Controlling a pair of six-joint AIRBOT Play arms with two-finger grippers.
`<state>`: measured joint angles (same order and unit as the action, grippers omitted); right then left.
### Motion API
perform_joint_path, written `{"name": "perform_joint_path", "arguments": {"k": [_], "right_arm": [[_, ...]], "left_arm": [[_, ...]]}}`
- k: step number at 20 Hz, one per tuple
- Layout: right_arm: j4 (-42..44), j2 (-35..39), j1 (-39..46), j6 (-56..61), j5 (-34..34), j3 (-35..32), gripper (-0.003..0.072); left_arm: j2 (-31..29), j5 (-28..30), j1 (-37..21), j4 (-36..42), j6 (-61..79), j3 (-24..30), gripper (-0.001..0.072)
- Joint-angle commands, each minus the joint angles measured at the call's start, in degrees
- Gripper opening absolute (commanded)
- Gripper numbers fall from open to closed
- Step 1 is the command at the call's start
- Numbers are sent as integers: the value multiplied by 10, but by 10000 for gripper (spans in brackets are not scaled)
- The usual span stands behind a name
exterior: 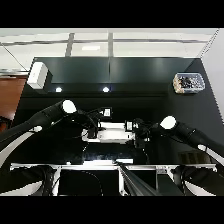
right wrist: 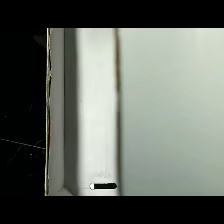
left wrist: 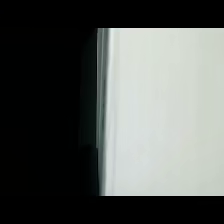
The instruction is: Fold the box and place the chain.
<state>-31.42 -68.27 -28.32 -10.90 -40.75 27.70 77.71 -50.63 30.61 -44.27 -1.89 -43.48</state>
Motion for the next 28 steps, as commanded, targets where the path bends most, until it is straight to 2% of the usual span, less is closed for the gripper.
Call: {"name": "perform_joint_path", "arguments": {"k": [1,6,16,20,24,28], "right_arm": [[-2,-2,0,-1,8,-2,596],[-2,-2,0,1,-11,-3,595],[-6,9,9,19,9,-3,595],[-5,19,16,22,-12,-4,595],[-2,19,-23,21,14,-17,595],[-1,19,-25,21,37,-26,595]], "left_arm": [[0,0,0,0,0,0,25],[0,-4,0,0,0,0,25],[0,-4,0,0,0,0,25],[0,-4,0,0,0,0,25],[0,-4,0,0,0,0,25],[0,-4,0,0,0,0,25]]}}
